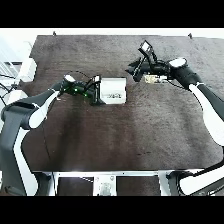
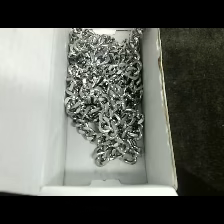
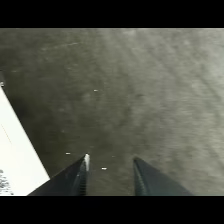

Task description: Fold the box and place the chain.

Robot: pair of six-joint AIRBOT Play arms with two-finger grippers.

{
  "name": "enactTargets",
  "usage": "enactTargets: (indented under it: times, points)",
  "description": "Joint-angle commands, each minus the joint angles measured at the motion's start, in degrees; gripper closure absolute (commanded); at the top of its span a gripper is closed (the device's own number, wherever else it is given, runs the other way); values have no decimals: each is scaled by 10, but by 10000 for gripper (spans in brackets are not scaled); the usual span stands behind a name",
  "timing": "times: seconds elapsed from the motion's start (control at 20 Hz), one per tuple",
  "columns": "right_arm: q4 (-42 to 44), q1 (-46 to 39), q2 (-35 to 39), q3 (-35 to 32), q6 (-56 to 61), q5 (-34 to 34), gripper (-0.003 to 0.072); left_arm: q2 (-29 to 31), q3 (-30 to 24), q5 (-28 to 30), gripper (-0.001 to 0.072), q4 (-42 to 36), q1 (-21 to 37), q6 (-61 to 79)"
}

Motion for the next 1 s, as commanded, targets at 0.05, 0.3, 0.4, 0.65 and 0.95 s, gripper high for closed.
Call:
enactTargets:
  times: [0.05,0.3,0.4,0.65,0.95]
  points:
    - [-41,-3,-58,50,45,83,390,0,0,0,316,0,0,0]
    - [-80,-3,-72,54,61,160,390,0,0,0,316,0,0,0]
    - [-80,-3,-72,56,61,205,390,0,0,0,316,0,0,0]
    - [-77,4,-72,67,86,263,389,0,0,0,317,0,0,0]
    - [-79,27,-78,67,83,260,390,0,0,0,317,0,0,0]
